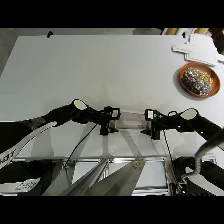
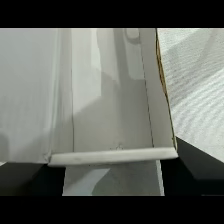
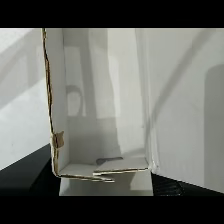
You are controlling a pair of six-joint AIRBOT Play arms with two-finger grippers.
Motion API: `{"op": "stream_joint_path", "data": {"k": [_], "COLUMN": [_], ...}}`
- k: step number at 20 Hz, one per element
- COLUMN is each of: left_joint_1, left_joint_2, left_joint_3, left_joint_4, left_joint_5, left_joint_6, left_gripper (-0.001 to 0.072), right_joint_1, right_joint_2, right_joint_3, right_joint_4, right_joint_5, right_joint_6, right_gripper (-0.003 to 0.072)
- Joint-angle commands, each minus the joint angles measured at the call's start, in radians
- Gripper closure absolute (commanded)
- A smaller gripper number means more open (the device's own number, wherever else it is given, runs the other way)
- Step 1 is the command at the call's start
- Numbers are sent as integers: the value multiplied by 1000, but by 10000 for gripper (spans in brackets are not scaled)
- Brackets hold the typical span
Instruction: Fold the box and place the chain.
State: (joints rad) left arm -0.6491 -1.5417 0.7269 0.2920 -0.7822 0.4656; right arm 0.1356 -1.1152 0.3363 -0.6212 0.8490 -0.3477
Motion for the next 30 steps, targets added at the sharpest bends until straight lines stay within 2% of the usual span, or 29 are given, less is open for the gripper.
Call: {"op": "stream_joint_path", "data": {"k": [1,19,22,23,24,25,27,30], "left_joint_1": [-1,-1,-1,-1,-1,-1,-1,-1], "left_joint_2": [-1,-1,-1,-1,-1,-1,-1,-1], "left_joint_3": [1,1,1,1,1,1,1,1], "left_joint_4": [0,0,0,0,0,0,0,0], "left_joint_5": [-3,-3,-3,-3,-3,-3,-3,-3], "left_joint_6": [1,2,1,2,2,2,2,2], "left_gripper": [540,540,540,540,540,540,540,540], "right_joint_1": [0,0,0,0,0,0,-1,-1], "right_joint_2": [0,0,0,0,2,8,43,152], "right_joint_3": [0,0,0,0,0,0,0,0], "right_joint_4": [0,1,-6,-11,-13,-12,-46,-212], "right_joint_5": [0,-4,28,27,26,22,24,51], "right_joint_6": [2,2,0,-10,-7,10,57,214], "right_gripper": [287,288,289,259,104,-10,-9,-8]}}
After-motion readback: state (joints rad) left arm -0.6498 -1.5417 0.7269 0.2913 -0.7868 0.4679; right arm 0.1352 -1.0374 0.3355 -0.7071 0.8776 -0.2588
